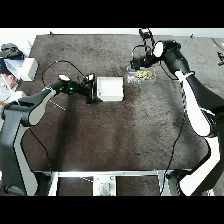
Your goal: Fold the box and place the chain.
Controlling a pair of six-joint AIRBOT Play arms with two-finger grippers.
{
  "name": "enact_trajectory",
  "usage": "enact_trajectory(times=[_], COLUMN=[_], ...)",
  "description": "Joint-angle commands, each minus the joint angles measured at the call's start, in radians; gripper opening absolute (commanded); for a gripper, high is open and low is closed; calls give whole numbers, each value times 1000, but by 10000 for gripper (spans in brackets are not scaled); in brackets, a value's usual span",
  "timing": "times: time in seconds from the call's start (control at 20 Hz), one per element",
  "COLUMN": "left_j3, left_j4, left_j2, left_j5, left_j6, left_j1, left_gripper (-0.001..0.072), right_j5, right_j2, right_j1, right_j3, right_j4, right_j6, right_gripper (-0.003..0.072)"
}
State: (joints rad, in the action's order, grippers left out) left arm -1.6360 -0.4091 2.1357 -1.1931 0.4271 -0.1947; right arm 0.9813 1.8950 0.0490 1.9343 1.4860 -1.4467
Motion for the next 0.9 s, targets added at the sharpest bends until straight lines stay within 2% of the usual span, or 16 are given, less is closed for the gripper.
enact_trajectory(times=[0.0,0.85], left_j3=[0,0], left_j4=[0,0], left_j2=[0,0], left_j5=[0,0], left_j6=[0,0], left_j1=[0,0], left_gripper=[272,273], right_j5=[-32,45], right_j2=[64,156], right_j1=[-18,-14], right_j3=[1,1], right_j4=[-36,-67], right_j6=[33,66], right_gripper=[283,267])
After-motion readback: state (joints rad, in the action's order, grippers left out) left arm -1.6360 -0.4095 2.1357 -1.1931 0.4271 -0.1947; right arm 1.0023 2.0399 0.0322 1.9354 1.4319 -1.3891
